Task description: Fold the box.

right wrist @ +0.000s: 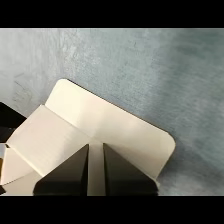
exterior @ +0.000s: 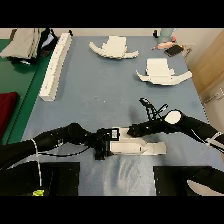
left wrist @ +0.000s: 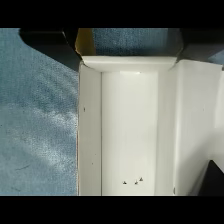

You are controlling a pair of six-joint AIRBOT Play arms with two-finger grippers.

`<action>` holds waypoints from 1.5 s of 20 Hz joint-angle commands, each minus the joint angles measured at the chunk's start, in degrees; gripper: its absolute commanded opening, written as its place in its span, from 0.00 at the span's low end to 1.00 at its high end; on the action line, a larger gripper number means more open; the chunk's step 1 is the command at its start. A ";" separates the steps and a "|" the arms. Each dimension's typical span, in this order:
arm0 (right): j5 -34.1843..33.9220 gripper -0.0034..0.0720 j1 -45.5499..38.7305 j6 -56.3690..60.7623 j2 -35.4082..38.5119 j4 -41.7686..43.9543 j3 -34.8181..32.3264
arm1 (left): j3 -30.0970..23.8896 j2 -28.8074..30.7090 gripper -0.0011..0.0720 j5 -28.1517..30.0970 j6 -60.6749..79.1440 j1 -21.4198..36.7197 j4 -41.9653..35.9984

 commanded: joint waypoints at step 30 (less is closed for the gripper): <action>22.21 0.84 0.44 -32.24 47.63 -32.68 -12.76 | 0.04 -0.04 0.66 0.00 0.07 0.00 0.02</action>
